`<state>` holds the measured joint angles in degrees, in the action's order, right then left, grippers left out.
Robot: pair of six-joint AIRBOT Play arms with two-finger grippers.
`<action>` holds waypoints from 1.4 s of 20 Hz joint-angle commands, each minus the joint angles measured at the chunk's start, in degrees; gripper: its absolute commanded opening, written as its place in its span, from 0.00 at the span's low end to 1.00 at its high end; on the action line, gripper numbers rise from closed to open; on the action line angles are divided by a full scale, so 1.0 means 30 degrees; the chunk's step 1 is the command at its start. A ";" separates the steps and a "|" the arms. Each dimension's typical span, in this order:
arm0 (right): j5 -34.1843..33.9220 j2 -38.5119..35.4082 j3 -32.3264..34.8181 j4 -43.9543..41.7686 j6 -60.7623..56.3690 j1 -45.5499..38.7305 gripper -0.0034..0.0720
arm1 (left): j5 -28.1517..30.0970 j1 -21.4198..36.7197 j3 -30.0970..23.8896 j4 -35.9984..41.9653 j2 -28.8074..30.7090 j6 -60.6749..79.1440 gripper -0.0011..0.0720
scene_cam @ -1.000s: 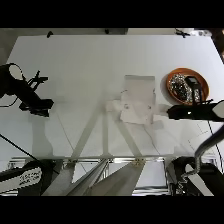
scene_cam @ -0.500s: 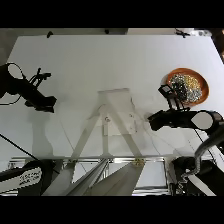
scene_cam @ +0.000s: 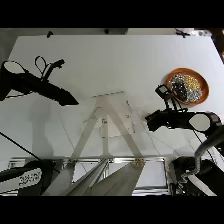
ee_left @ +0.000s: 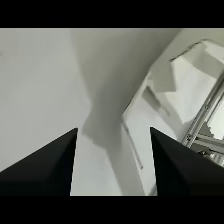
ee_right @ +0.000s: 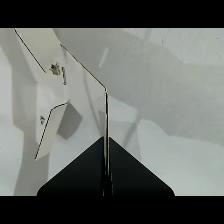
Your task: Fold the box and place the chain.
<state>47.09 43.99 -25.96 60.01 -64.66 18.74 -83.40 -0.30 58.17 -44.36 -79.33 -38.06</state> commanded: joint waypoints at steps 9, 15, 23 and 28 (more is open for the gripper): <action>0.0131 -0.0015 0.0007 -0.0758 0.0000 0.0036 0.06 | 0.0299 -0.4248 -0.0007 0.5712 -0.4393 0.8976 0.72; 0.0670 -0.0015 0.0007 -0.1137 0.0000 0.0036 0.06 | 0.1639 -0.4262 -0.0007 0.7074 -0.6309 1.0353 0.71; 0.0583 -0.0015 0.0000 -0.1158 -0.0007 0.0036 0.06 | 0.1574 -0.4940 0.0000 0.7912 -0.6608 1.1832 0.06; 0.0590 -0.0022 -0.0066 -0.1166 -0.0007 0.0036 0.18 | 0.0984 -0.4881 0.0000 0.7045 -0.6069 1.0717 0.01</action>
<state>48.77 43.99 -26.00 56.53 -64.66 18.79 -79.53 -14.87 58.17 -21.56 -98.56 -3.66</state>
